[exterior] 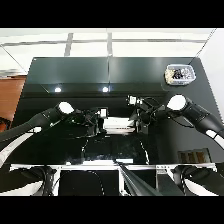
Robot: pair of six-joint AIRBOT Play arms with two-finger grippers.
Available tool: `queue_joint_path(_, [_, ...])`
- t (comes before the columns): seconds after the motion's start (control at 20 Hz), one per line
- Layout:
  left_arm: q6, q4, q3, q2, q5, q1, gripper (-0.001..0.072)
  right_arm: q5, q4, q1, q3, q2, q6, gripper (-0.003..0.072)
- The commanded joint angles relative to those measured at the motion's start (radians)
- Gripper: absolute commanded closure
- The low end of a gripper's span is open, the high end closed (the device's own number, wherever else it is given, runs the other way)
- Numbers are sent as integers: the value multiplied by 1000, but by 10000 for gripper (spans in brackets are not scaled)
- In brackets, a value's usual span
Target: Fold the box and place the chain.
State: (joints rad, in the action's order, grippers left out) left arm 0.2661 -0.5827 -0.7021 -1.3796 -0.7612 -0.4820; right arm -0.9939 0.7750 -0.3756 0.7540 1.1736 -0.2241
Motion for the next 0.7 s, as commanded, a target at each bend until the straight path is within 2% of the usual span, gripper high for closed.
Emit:
queue_joint_path(0.0, [0, -1, 0, 0, 1, 0, 359, -8, 15, -1, 0, 0, -5, 389])
queue_joint_path(0.05, [-1, 0, 0, 0, 1, 0, 359, -8, 16, -1, 0, 0, -6, 314])
queue_joint_path(0.1, [-1, 0, 0, 0, 1, 0, 359, -8, 15, -1, 0, 0, -7, 304])
queue_joint_path(0.5, [-1, 0, 0, 0, 2, 0, 359, -3, 14, -15, -9, 10, -13, 305])
queue_joint_path(0.65, [-1, -1, 0, 0, 2, 0, 359, -5, 15, -8, -3, -3, -88, 305])
